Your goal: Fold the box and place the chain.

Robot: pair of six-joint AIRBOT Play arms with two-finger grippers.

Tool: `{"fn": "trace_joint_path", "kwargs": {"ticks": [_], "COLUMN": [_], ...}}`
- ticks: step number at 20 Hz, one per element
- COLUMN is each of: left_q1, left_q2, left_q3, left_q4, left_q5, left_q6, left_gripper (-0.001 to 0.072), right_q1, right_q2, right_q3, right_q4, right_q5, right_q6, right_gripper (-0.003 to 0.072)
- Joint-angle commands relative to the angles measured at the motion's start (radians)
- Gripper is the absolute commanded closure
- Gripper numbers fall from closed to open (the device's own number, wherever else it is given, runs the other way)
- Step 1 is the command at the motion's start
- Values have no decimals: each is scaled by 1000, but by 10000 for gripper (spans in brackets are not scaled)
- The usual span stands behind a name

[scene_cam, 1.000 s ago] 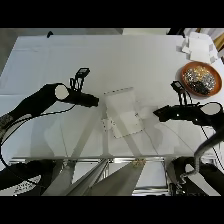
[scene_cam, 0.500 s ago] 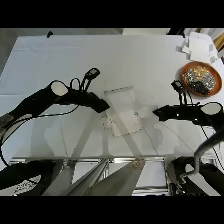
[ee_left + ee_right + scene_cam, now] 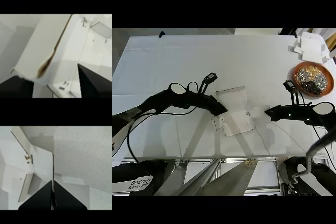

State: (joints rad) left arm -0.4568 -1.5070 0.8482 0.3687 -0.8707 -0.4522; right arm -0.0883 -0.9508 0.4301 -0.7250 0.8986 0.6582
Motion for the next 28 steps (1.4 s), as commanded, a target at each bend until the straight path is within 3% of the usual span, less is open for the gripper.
{"fn": "trace_joint_path", "kwargs": {"ticks": [1, 2, 4, 6, 7, 12, 15, 16, 22, 28], "left_q1": [-2, -2, 1, 3, 6, 18, 14, 13, -14, -122], "left_q2": [-63, -73, -79, -77, -77, -52, -16, -7, 2, 0], "left_q3": [0, 0, 0, 0, 0, 0, 2, 7, 25, 24], "left_q4": [-179, -167, -140, -118, -105, -36, -19, -20, -23, 41], "left_q5": [-42, -51, -69, -68, -69, -77, -91, -88, -127, 26], "left_q6": [158, 159, 163, 166, 173, 253, 433, 454, 658, 744], "left_gripper": [173, 278, 399, 623, 701, 703, 705, 705, 705, 704], "right_q1": [1, 1, 1, 1, 1, 1, 1, 1, 1, 1], "right_q2": [1, 1, 1, 1, 1, 1, 2, 2, 6, 6], "right_q3": [0, 0, 0, 0, 0, 0, 3, 8, 124, 257], "right_q4": [0, -1, -1, -1, -1, 0, 26, 37, 38, -39], "right_q5": [2, 2, 2, 3, 3, 44, 104, 123, 355, 453], "right_q6": [0, 0, 0, 0, 0, 0, 1, 2, 27, 105], "right_gripper": [676, 676, 676, 676, 676, 666, 374, 345, 346, 347]}}
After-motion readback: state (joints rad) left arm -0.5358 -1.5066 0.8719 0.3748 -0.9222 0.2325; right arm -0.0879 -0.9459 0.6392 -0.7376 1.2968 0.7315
